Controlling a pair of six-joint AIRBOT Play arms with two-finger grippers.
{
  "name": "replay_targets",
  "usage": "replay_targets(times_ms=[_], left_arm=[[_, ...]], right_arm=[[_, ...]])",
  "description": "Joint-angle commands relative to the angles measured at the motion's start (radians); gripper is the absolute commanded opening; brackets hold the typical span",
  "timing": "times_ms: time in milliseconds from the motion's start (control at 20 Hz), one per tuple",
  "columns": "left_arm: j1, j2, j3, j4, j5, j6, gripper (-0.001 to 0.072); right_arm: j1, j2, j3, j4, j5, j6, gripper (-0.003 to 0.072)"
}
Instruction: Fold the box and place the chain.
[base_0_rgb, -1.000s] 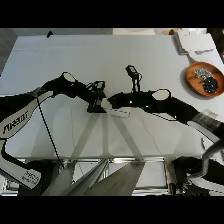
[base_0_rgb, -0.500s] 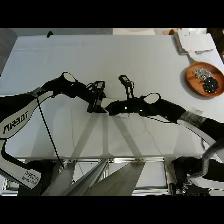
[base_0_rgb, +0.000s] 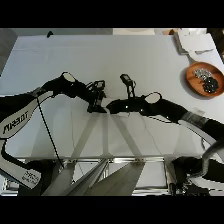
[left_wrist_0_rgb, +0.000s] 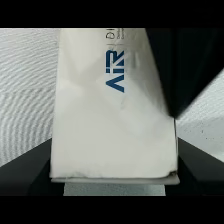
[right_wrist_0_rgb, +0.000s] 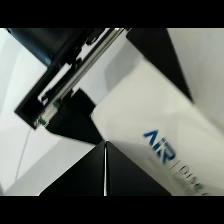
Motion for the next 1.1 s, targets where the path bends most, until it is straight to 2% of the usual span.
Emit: replay_targets(times_ms=[0, 350, 650, 800, 950, 1050], left_arm=[[0.000, 0.000, 0.001, 0.003, -0.003, 0.004, 0.0367], [0.000, 0.000, 0.001, 0.002, -0.003, 0.004, 0.0367], [0.000, 0.000, 0.001, 0.003, -0.003, 0.004, 0.0367], [0.000, 0.000, 0.001, 0.003, -0.003, 0.003, 0.0367], [0.000, 0.000, 0.001, 0.003, -0.003, 0.003, 0.0367], [0.000, 0.000, 0.001, 0.003, -0.003, 0.003, 0.0367]], right_arm=[[-0.031, 0.032, 0.000, 0.005, 0.010, -0.002, 0.0011], [-0.039, 0.006, 0.000, 0.002, 0.029, -0.002, 0.0010], [-0.039, -0.040, 0.000, -0.189, 0.044, 0.145, 0.0010], [-0.039, -0.039, 0.000, -0.206, 0.055, 0.155, 0.0010], [-0.039, 0.013, 0.002, -0.188, 0.072, 0.149, 0.0011], [-0.048, 0.105, 0.009, -0.192, 0.068, 0.116, 0.0011]])
